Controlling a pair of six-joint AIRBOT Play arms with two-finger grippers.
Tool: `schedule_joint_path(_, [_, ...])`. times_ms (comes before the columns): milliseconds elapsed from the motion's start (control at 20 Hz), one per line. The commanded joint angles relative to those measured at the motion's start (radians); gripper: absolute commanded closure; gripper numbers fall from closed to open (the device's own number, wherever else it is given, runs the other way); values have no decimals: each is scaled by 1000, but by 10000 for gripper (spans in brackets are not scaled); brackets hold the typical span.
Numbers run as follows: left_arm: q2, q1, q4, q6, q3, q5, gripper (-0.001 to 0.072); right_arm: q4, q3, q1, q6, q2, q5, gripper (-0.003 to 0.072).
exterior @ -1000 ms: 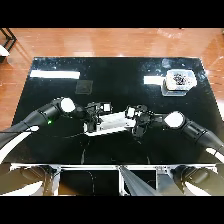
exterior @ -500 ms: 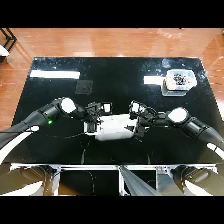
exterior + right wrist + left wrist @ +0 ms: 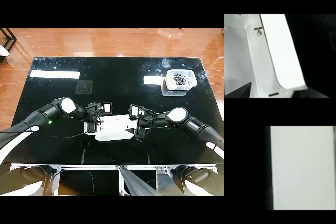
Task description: Fold the box and place the chain.
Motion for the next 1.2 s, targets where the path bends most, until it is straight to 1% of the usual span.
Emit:
schedule_joint_path(0, [0,0,1,0,0,0,685,-131,18,-52,84,17,-21,-16])
schedule_joint_path(100, [0,0,1,0,0,1,684,-269,19,-91,172,51,34,-16])
schedule_joint_path(200, [0,1,1,0,0,1,684,-426,18,-104,334,65,122,-16])
schedule_joint_path(250, [0,0,1,0,0,1,684,-457,12,-101,393,65,172,-16])
schedule_joint_path(350, [0,0,1,0,0,1,685,-412,-21,-69,443,65,214,-15])
schedule_joint_path(450, [0,0,1,0,0,1,684,-356,-58,3,453,65,176,-16])
schedule_joint_path(600, [0,0,1,-1,0,1,684,-287,-98,123,509,65,-37,-16])
schedule_joint_path(700, [0,0,1,0,0,1,685,-253,-100,168,510,65,-142,-16])
schedule_joint_path(750, [0,0,1,-1,0,0,685,-251,-97,171,509,65,-174,-16])
schedule_joint_path(900, [0,0,1,-1,0,0,685,-278,-81,166,509,77,-173,-16])
schedule_joint_path(1150, [0,0,1,0,0,1,684,-338,-79,165,508,153,-173,-16])
